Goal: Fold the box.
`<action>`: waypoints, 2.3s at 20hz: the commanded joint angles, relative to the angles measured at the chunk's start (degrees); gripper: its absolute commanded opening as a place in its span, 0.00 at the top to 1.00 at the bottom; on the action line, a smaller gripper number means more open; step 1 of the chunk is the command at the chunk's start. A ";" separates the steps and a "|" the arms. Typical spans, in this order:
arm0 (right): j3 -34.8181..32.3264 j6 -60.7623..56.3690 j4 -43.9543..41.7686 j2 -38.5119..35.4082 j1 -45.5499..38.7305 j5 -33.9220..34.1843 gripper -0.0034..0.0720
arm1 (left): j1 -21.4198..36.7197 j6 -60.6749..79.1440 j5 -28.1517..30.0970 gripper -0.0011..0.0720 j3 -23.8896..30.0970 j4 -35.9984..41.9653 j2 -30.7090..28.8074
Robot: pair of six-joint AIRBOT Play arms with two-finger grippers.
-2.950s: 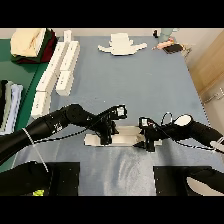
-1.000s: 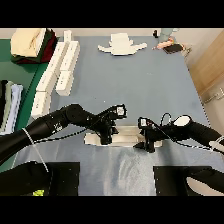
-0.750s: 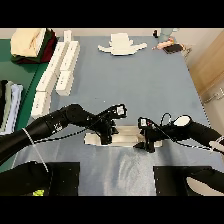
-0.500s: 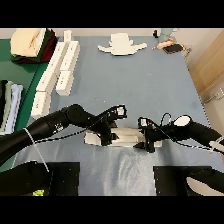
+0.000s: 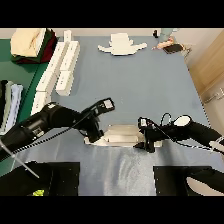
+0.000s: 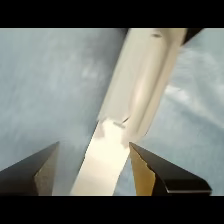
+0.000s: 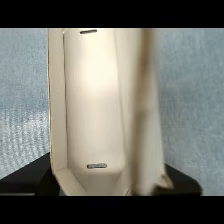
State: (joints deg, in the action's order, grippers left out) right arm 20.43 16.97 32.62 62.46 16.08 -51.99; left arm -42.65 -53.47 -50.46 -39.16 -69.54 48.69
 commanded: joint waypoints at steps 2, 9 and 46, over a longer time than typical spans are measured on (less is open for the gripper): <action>0.07 0.00 -0.04 -0.02 0.04 0.02 0.26 | 1.42 -22.14 -15.93 0.97 -0.07 -7.30 -6.71; 0.07 0.00 -0.04 -0.02 0.04 0.02 0.26 | 1.60 -21.68 1.16 0.97 -0.46 31.39 4.96; 0.07 -0.02 -0.02 -0.02 0.04 0.00 0.26 | 15.39 19.34 -12.94 0.96 -0.79 15.72 -1.22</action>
State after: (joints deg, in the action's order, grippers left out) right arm 20.45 16.97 32.64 62.43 16.08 -52.03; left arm -27.33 -49.80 -61.41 -43.11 -53.12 49.89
